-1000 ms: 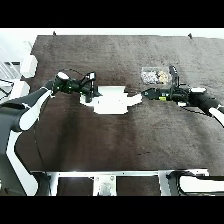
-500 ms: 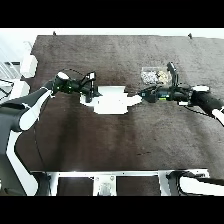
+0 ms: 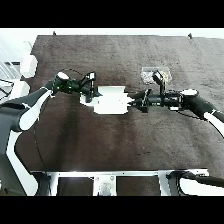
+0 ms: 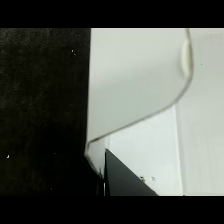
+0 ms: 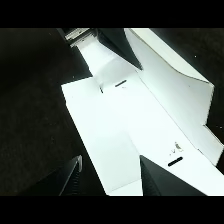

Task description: Fold the box and place the chain.

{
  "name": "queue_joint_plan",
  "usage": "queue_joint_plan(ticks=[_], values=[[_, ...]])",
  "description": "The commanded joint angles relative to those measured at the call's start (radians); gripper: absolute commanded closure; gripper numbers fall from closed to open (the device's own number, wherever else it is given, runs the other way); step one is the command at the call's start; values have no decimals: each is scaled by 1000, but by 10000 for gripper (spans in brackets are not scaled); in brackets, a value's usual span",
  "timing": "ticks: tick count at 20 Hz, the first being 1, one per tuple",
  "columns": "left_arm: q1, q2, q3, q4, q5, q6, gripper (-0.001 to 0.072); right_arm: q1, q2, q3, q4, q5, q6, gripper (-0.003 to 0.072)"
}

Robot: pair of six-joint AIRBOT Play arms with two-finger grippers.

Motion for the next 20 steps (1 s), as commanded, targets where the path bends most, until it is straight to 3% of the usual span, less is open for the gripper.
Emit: queue_joint_plan(ticks=[1,2,6,10,20], values=[[0,0,1,0,0,0,689,32,1,-4,-75,-8,-18,249],[0,0,1,0,0,0,689,51,1,-4,-139,-33,-18,248],[0,0,1,0,0,0,689,183,1,-15,-346,-266,-18,79],[0,0,1,0,0,0,689,283,-2,-15,-451,-417,-18,79],[0,0,1,0,0,0,688,328,-50,-14,-452,-506,-21,80]])
